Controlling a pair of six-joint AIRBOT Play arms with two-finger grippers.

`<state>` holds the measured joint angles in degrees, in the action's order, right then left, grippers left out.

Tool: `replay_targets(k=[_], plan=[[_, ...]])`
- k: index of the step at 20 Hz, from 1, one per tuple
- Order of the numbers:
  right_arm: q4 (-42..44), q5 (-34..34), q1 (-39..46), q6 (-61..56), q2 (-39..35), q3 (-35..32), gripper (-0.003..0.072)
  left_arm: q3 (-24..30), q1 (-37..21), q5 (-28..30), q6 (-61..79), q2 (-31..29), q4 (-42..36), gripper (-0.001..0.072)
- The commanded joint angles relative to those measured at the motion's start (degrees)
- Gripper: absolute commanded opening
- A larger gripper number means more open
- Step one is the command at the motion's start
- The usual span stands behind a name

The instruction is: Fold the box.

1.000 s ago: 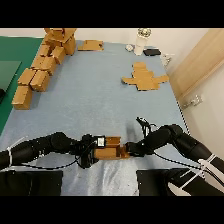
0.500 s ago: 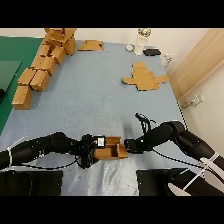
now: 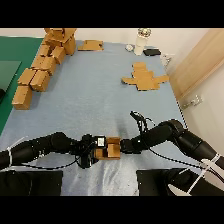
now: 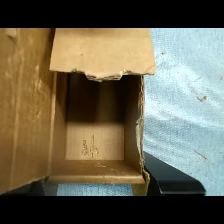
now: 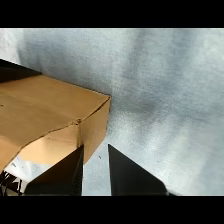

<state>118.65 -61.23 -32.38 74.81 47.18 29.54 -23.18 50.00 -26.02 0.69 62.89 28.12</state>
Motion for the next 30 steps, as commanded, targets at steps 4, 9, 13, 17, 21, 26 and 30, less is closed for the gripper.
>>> replay_targets(k=[4,9,13,17,21,26,30], plan=[[-1.7,0.4,-0.5,-2.0,0.0,0.2,0.0242,0.0,0.0,0.0,-0.1,0.0,-0.1,0.0479],[-4.4,-2.0,-0.5,-3.0,-1.0,0.5,0.0242,0.0,0.0,0.0,-0.1,0.0,-0.1,0.0479],[-4.2,-2.1,-0.5,-3.0,-1.6,1.1,0.0242,0.0,0.0,0.0,-0.1,0.0,-0.1,0.0479],[-3.4,-2.0,-0.5,-3.0,-1.6,1.1,0.0243,0.0,0.0,0.0,0.0,0.0,-0.1,0.0479],[-3.3,-1.9,-0.5,-3.0,-1.6,1.1,0.0242,0.0,0.0,0.0,0.0,0.0,-0.1,0.0479],[-2.7,-0.6,-0.5,-2.6,-1.5,1.1,0.0243,0.0,0.0,0.0,0.0,0.0,-0.1,0.048],[-2.3,-0.5,-0.5,-1.7,-1.5,1.1,0.04,0.0,0.0,0.0,-0.1,0.0,-0.1,0.0479]])
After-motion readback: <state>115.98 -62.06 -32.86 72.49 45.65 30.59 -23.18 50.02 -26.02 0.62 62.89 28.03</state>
